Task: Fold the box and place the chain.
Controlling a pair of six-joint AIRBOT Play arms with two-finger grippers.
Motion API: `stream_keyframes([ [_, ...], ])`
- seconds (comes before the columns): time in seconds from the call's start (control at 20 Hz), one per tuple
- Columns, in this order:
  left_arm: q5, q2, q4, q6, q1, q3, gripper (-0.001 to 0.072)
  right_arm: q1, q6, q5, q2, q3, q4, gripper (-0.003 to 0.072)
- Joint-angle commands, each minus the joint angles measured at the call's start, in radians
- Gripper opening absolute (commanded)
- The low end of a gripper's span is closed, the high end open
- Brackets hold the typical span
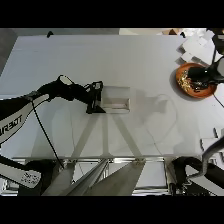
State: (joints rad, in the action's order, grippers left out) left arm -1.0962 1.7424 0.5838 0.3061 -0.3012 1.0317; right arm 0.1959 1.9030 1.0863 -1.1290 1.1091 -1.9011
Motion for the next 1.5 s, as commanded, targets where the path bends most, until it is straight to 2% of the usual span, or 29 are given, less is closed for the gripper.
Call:
stream_keyframes([
  [0.0,0.0,0.0,0.0,0.0,0.0,0.0,0.0211,0.123,-0.113,-0.092,-0.026,0.0,0.0,0.0457],
  [0.2,0.0,0.0,0.0,0.0,0.0,0.001,0.0211,0.185,-0.123,-0.16,-0.122,0.0,0.054,0.0459],
  [0.4,0.0,0.0,0.0,0.0,0.0,0.0,0.0211,0.188,-0.159,-0.255,-0.248,0.0,0.158,0.0463],
  [0.55,0.0,0.0,0.0,0.0,0.0,0.001,0.0211,0.188,-0.157,-0.298,-0.346,0.0,0.18,0.0487],
  [0.65,0.0,0.0,0.0,0.0,0.0,0.0,0.0211,0.188,-0.149,-0.346,-0.397,0.0,0.201,0.0529],
  [0.9,0.0,0.0,0.0,0.0,0.0,0.0,0.0211,0.188,-0.149,-0.451,-0.483,0.0,0.266,0.0516],
  [0.95,0.0,0.0,0.0,0.0,0.0,0.0,0.0211,0.188,-0.149,-0.455,-0.491,0.0,0.26,0.0498],
  [1.0,0.0,0.0,0.0,0.0,0.0,0.0,0.0211,0.188,-0.149,-0.455,-0.496,0.0,0.26,0.0448],
  [1.1,0.0,0.0,0.0,0.0,0.0,0.0,0.0211,0.188,-0.149,-0.455,-0.496,0.0,0.259,0.0254],
  [1.25,0.0,0.0,0.0,0.0,0.0,0.0,0.0211,0.188,-0.15,-0.447,-0.495,0.0,0.26,0.0033],
  [1.45,0.0,0.0,0.0,0.0,0.0,0.0,0.0211,0.188,-0.15,-0.408,-0.441,0.0,0.26,0.0012],
])
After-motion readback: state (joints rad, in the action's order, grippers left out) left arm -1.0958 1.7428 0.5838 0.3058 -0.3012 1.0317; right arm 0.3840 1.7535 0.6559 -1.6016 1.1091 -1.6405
